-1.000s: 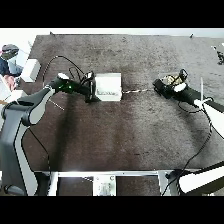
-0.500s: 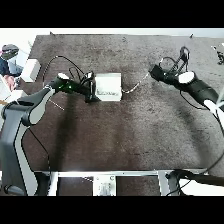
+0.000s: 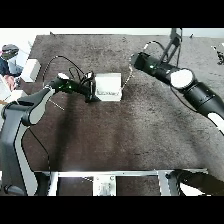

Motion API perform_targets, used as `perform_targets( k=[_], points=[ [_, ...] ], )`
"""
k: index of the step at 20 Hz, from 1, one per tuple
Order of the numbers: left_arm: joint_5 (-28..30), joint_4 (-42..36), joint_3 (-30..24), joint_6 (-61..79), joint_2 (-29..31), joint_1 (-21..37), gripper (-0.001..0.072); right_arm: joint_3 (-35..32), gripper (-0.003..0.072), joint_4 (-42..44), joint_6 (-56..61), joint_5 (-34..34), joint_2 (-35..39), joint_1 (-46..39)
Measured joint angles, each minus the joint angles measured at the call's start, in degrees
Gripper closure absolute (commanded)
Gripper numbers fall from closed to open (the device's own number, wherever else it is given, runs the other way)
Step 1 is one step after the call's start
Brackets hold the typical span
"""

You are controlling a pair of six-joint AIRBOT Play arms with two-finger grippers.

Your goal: Fold the box and place the chain.

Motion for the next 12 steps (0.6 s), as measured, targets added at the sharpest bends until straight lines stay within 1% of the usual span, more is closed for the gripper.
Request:
perform_targets(
  k=[4, 9, 10, 11, 12],
  points=[
    [0.0, 0.0, 0.0, 0.0, 0.0, 0.0, 0.0292, 0.1, 0.0678, 0.0, 0.0, -3.1, -2.3, 4.6],
    [0.0, 0.0, 0.0, 0.0, 0.0, 0.0, 0.0292, 0.1, 0.0678, 0.4, 0.0, -5.5, -7.9, 6.1],
    [0.0, 0.0, 0.0, 0.0, 0.0, 0.0, 0.0292, 0.1, 0.0664, 0.6, 0.0, -5.7, -9.3, 6.2],
    [0.0, 0.0, 0.0, 0.0, 0.0, 0.0, 0.0292, 0.1, 0.0435, 0.9, 0.0, -5.5, -10.4, 6.3],
    [0.0, 0.0, 0.0, 0.0, 0.0, 0.0, 0.0292, 0.1, 0.0381, 1.0, 0.0, -4.8, -11.3, 6.4]
  ],
)
